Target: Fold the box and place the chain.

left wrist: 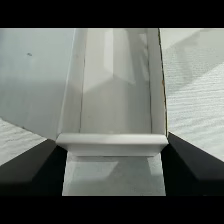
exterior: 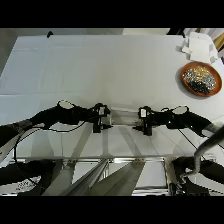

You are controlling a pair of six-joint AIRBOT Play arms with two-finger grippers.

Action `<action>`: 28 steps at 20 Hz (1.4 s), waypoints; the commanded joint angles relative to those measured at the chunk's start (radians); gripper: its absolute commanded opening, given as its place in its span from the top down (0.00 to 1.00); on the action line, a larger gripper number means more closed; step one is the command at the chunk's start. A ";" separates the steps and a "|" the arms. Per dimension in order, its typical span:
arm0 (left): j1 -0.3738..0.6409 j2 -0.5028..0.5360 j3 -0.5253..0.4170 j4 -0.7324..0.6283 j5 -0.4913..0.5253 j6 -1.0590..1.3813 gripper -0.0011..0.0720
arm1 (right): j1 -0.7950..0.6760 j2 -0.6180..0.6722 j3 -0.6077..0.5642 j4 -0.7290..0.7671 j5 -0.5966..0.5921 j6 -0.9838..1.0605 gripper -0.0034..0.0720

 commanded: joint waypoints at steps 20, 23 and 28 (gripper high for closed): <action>-0.001 0.000 0.000 -0.018 0.016 -0.001 0.89 | 0.000 0.000 0.000 0.000 0.000 0.000 0.41; -0.001 0.000 0.000 -0.018 0.016 -0.001 0.89 | 0.000 0.000 0.000 0.000 0.001 0.000 0.41; -0.001 0.000 0.000 -0.018 0.016 -0.001 0.89 | 0.000 0.000 0.000 0.000 -0.003 0.000 0.41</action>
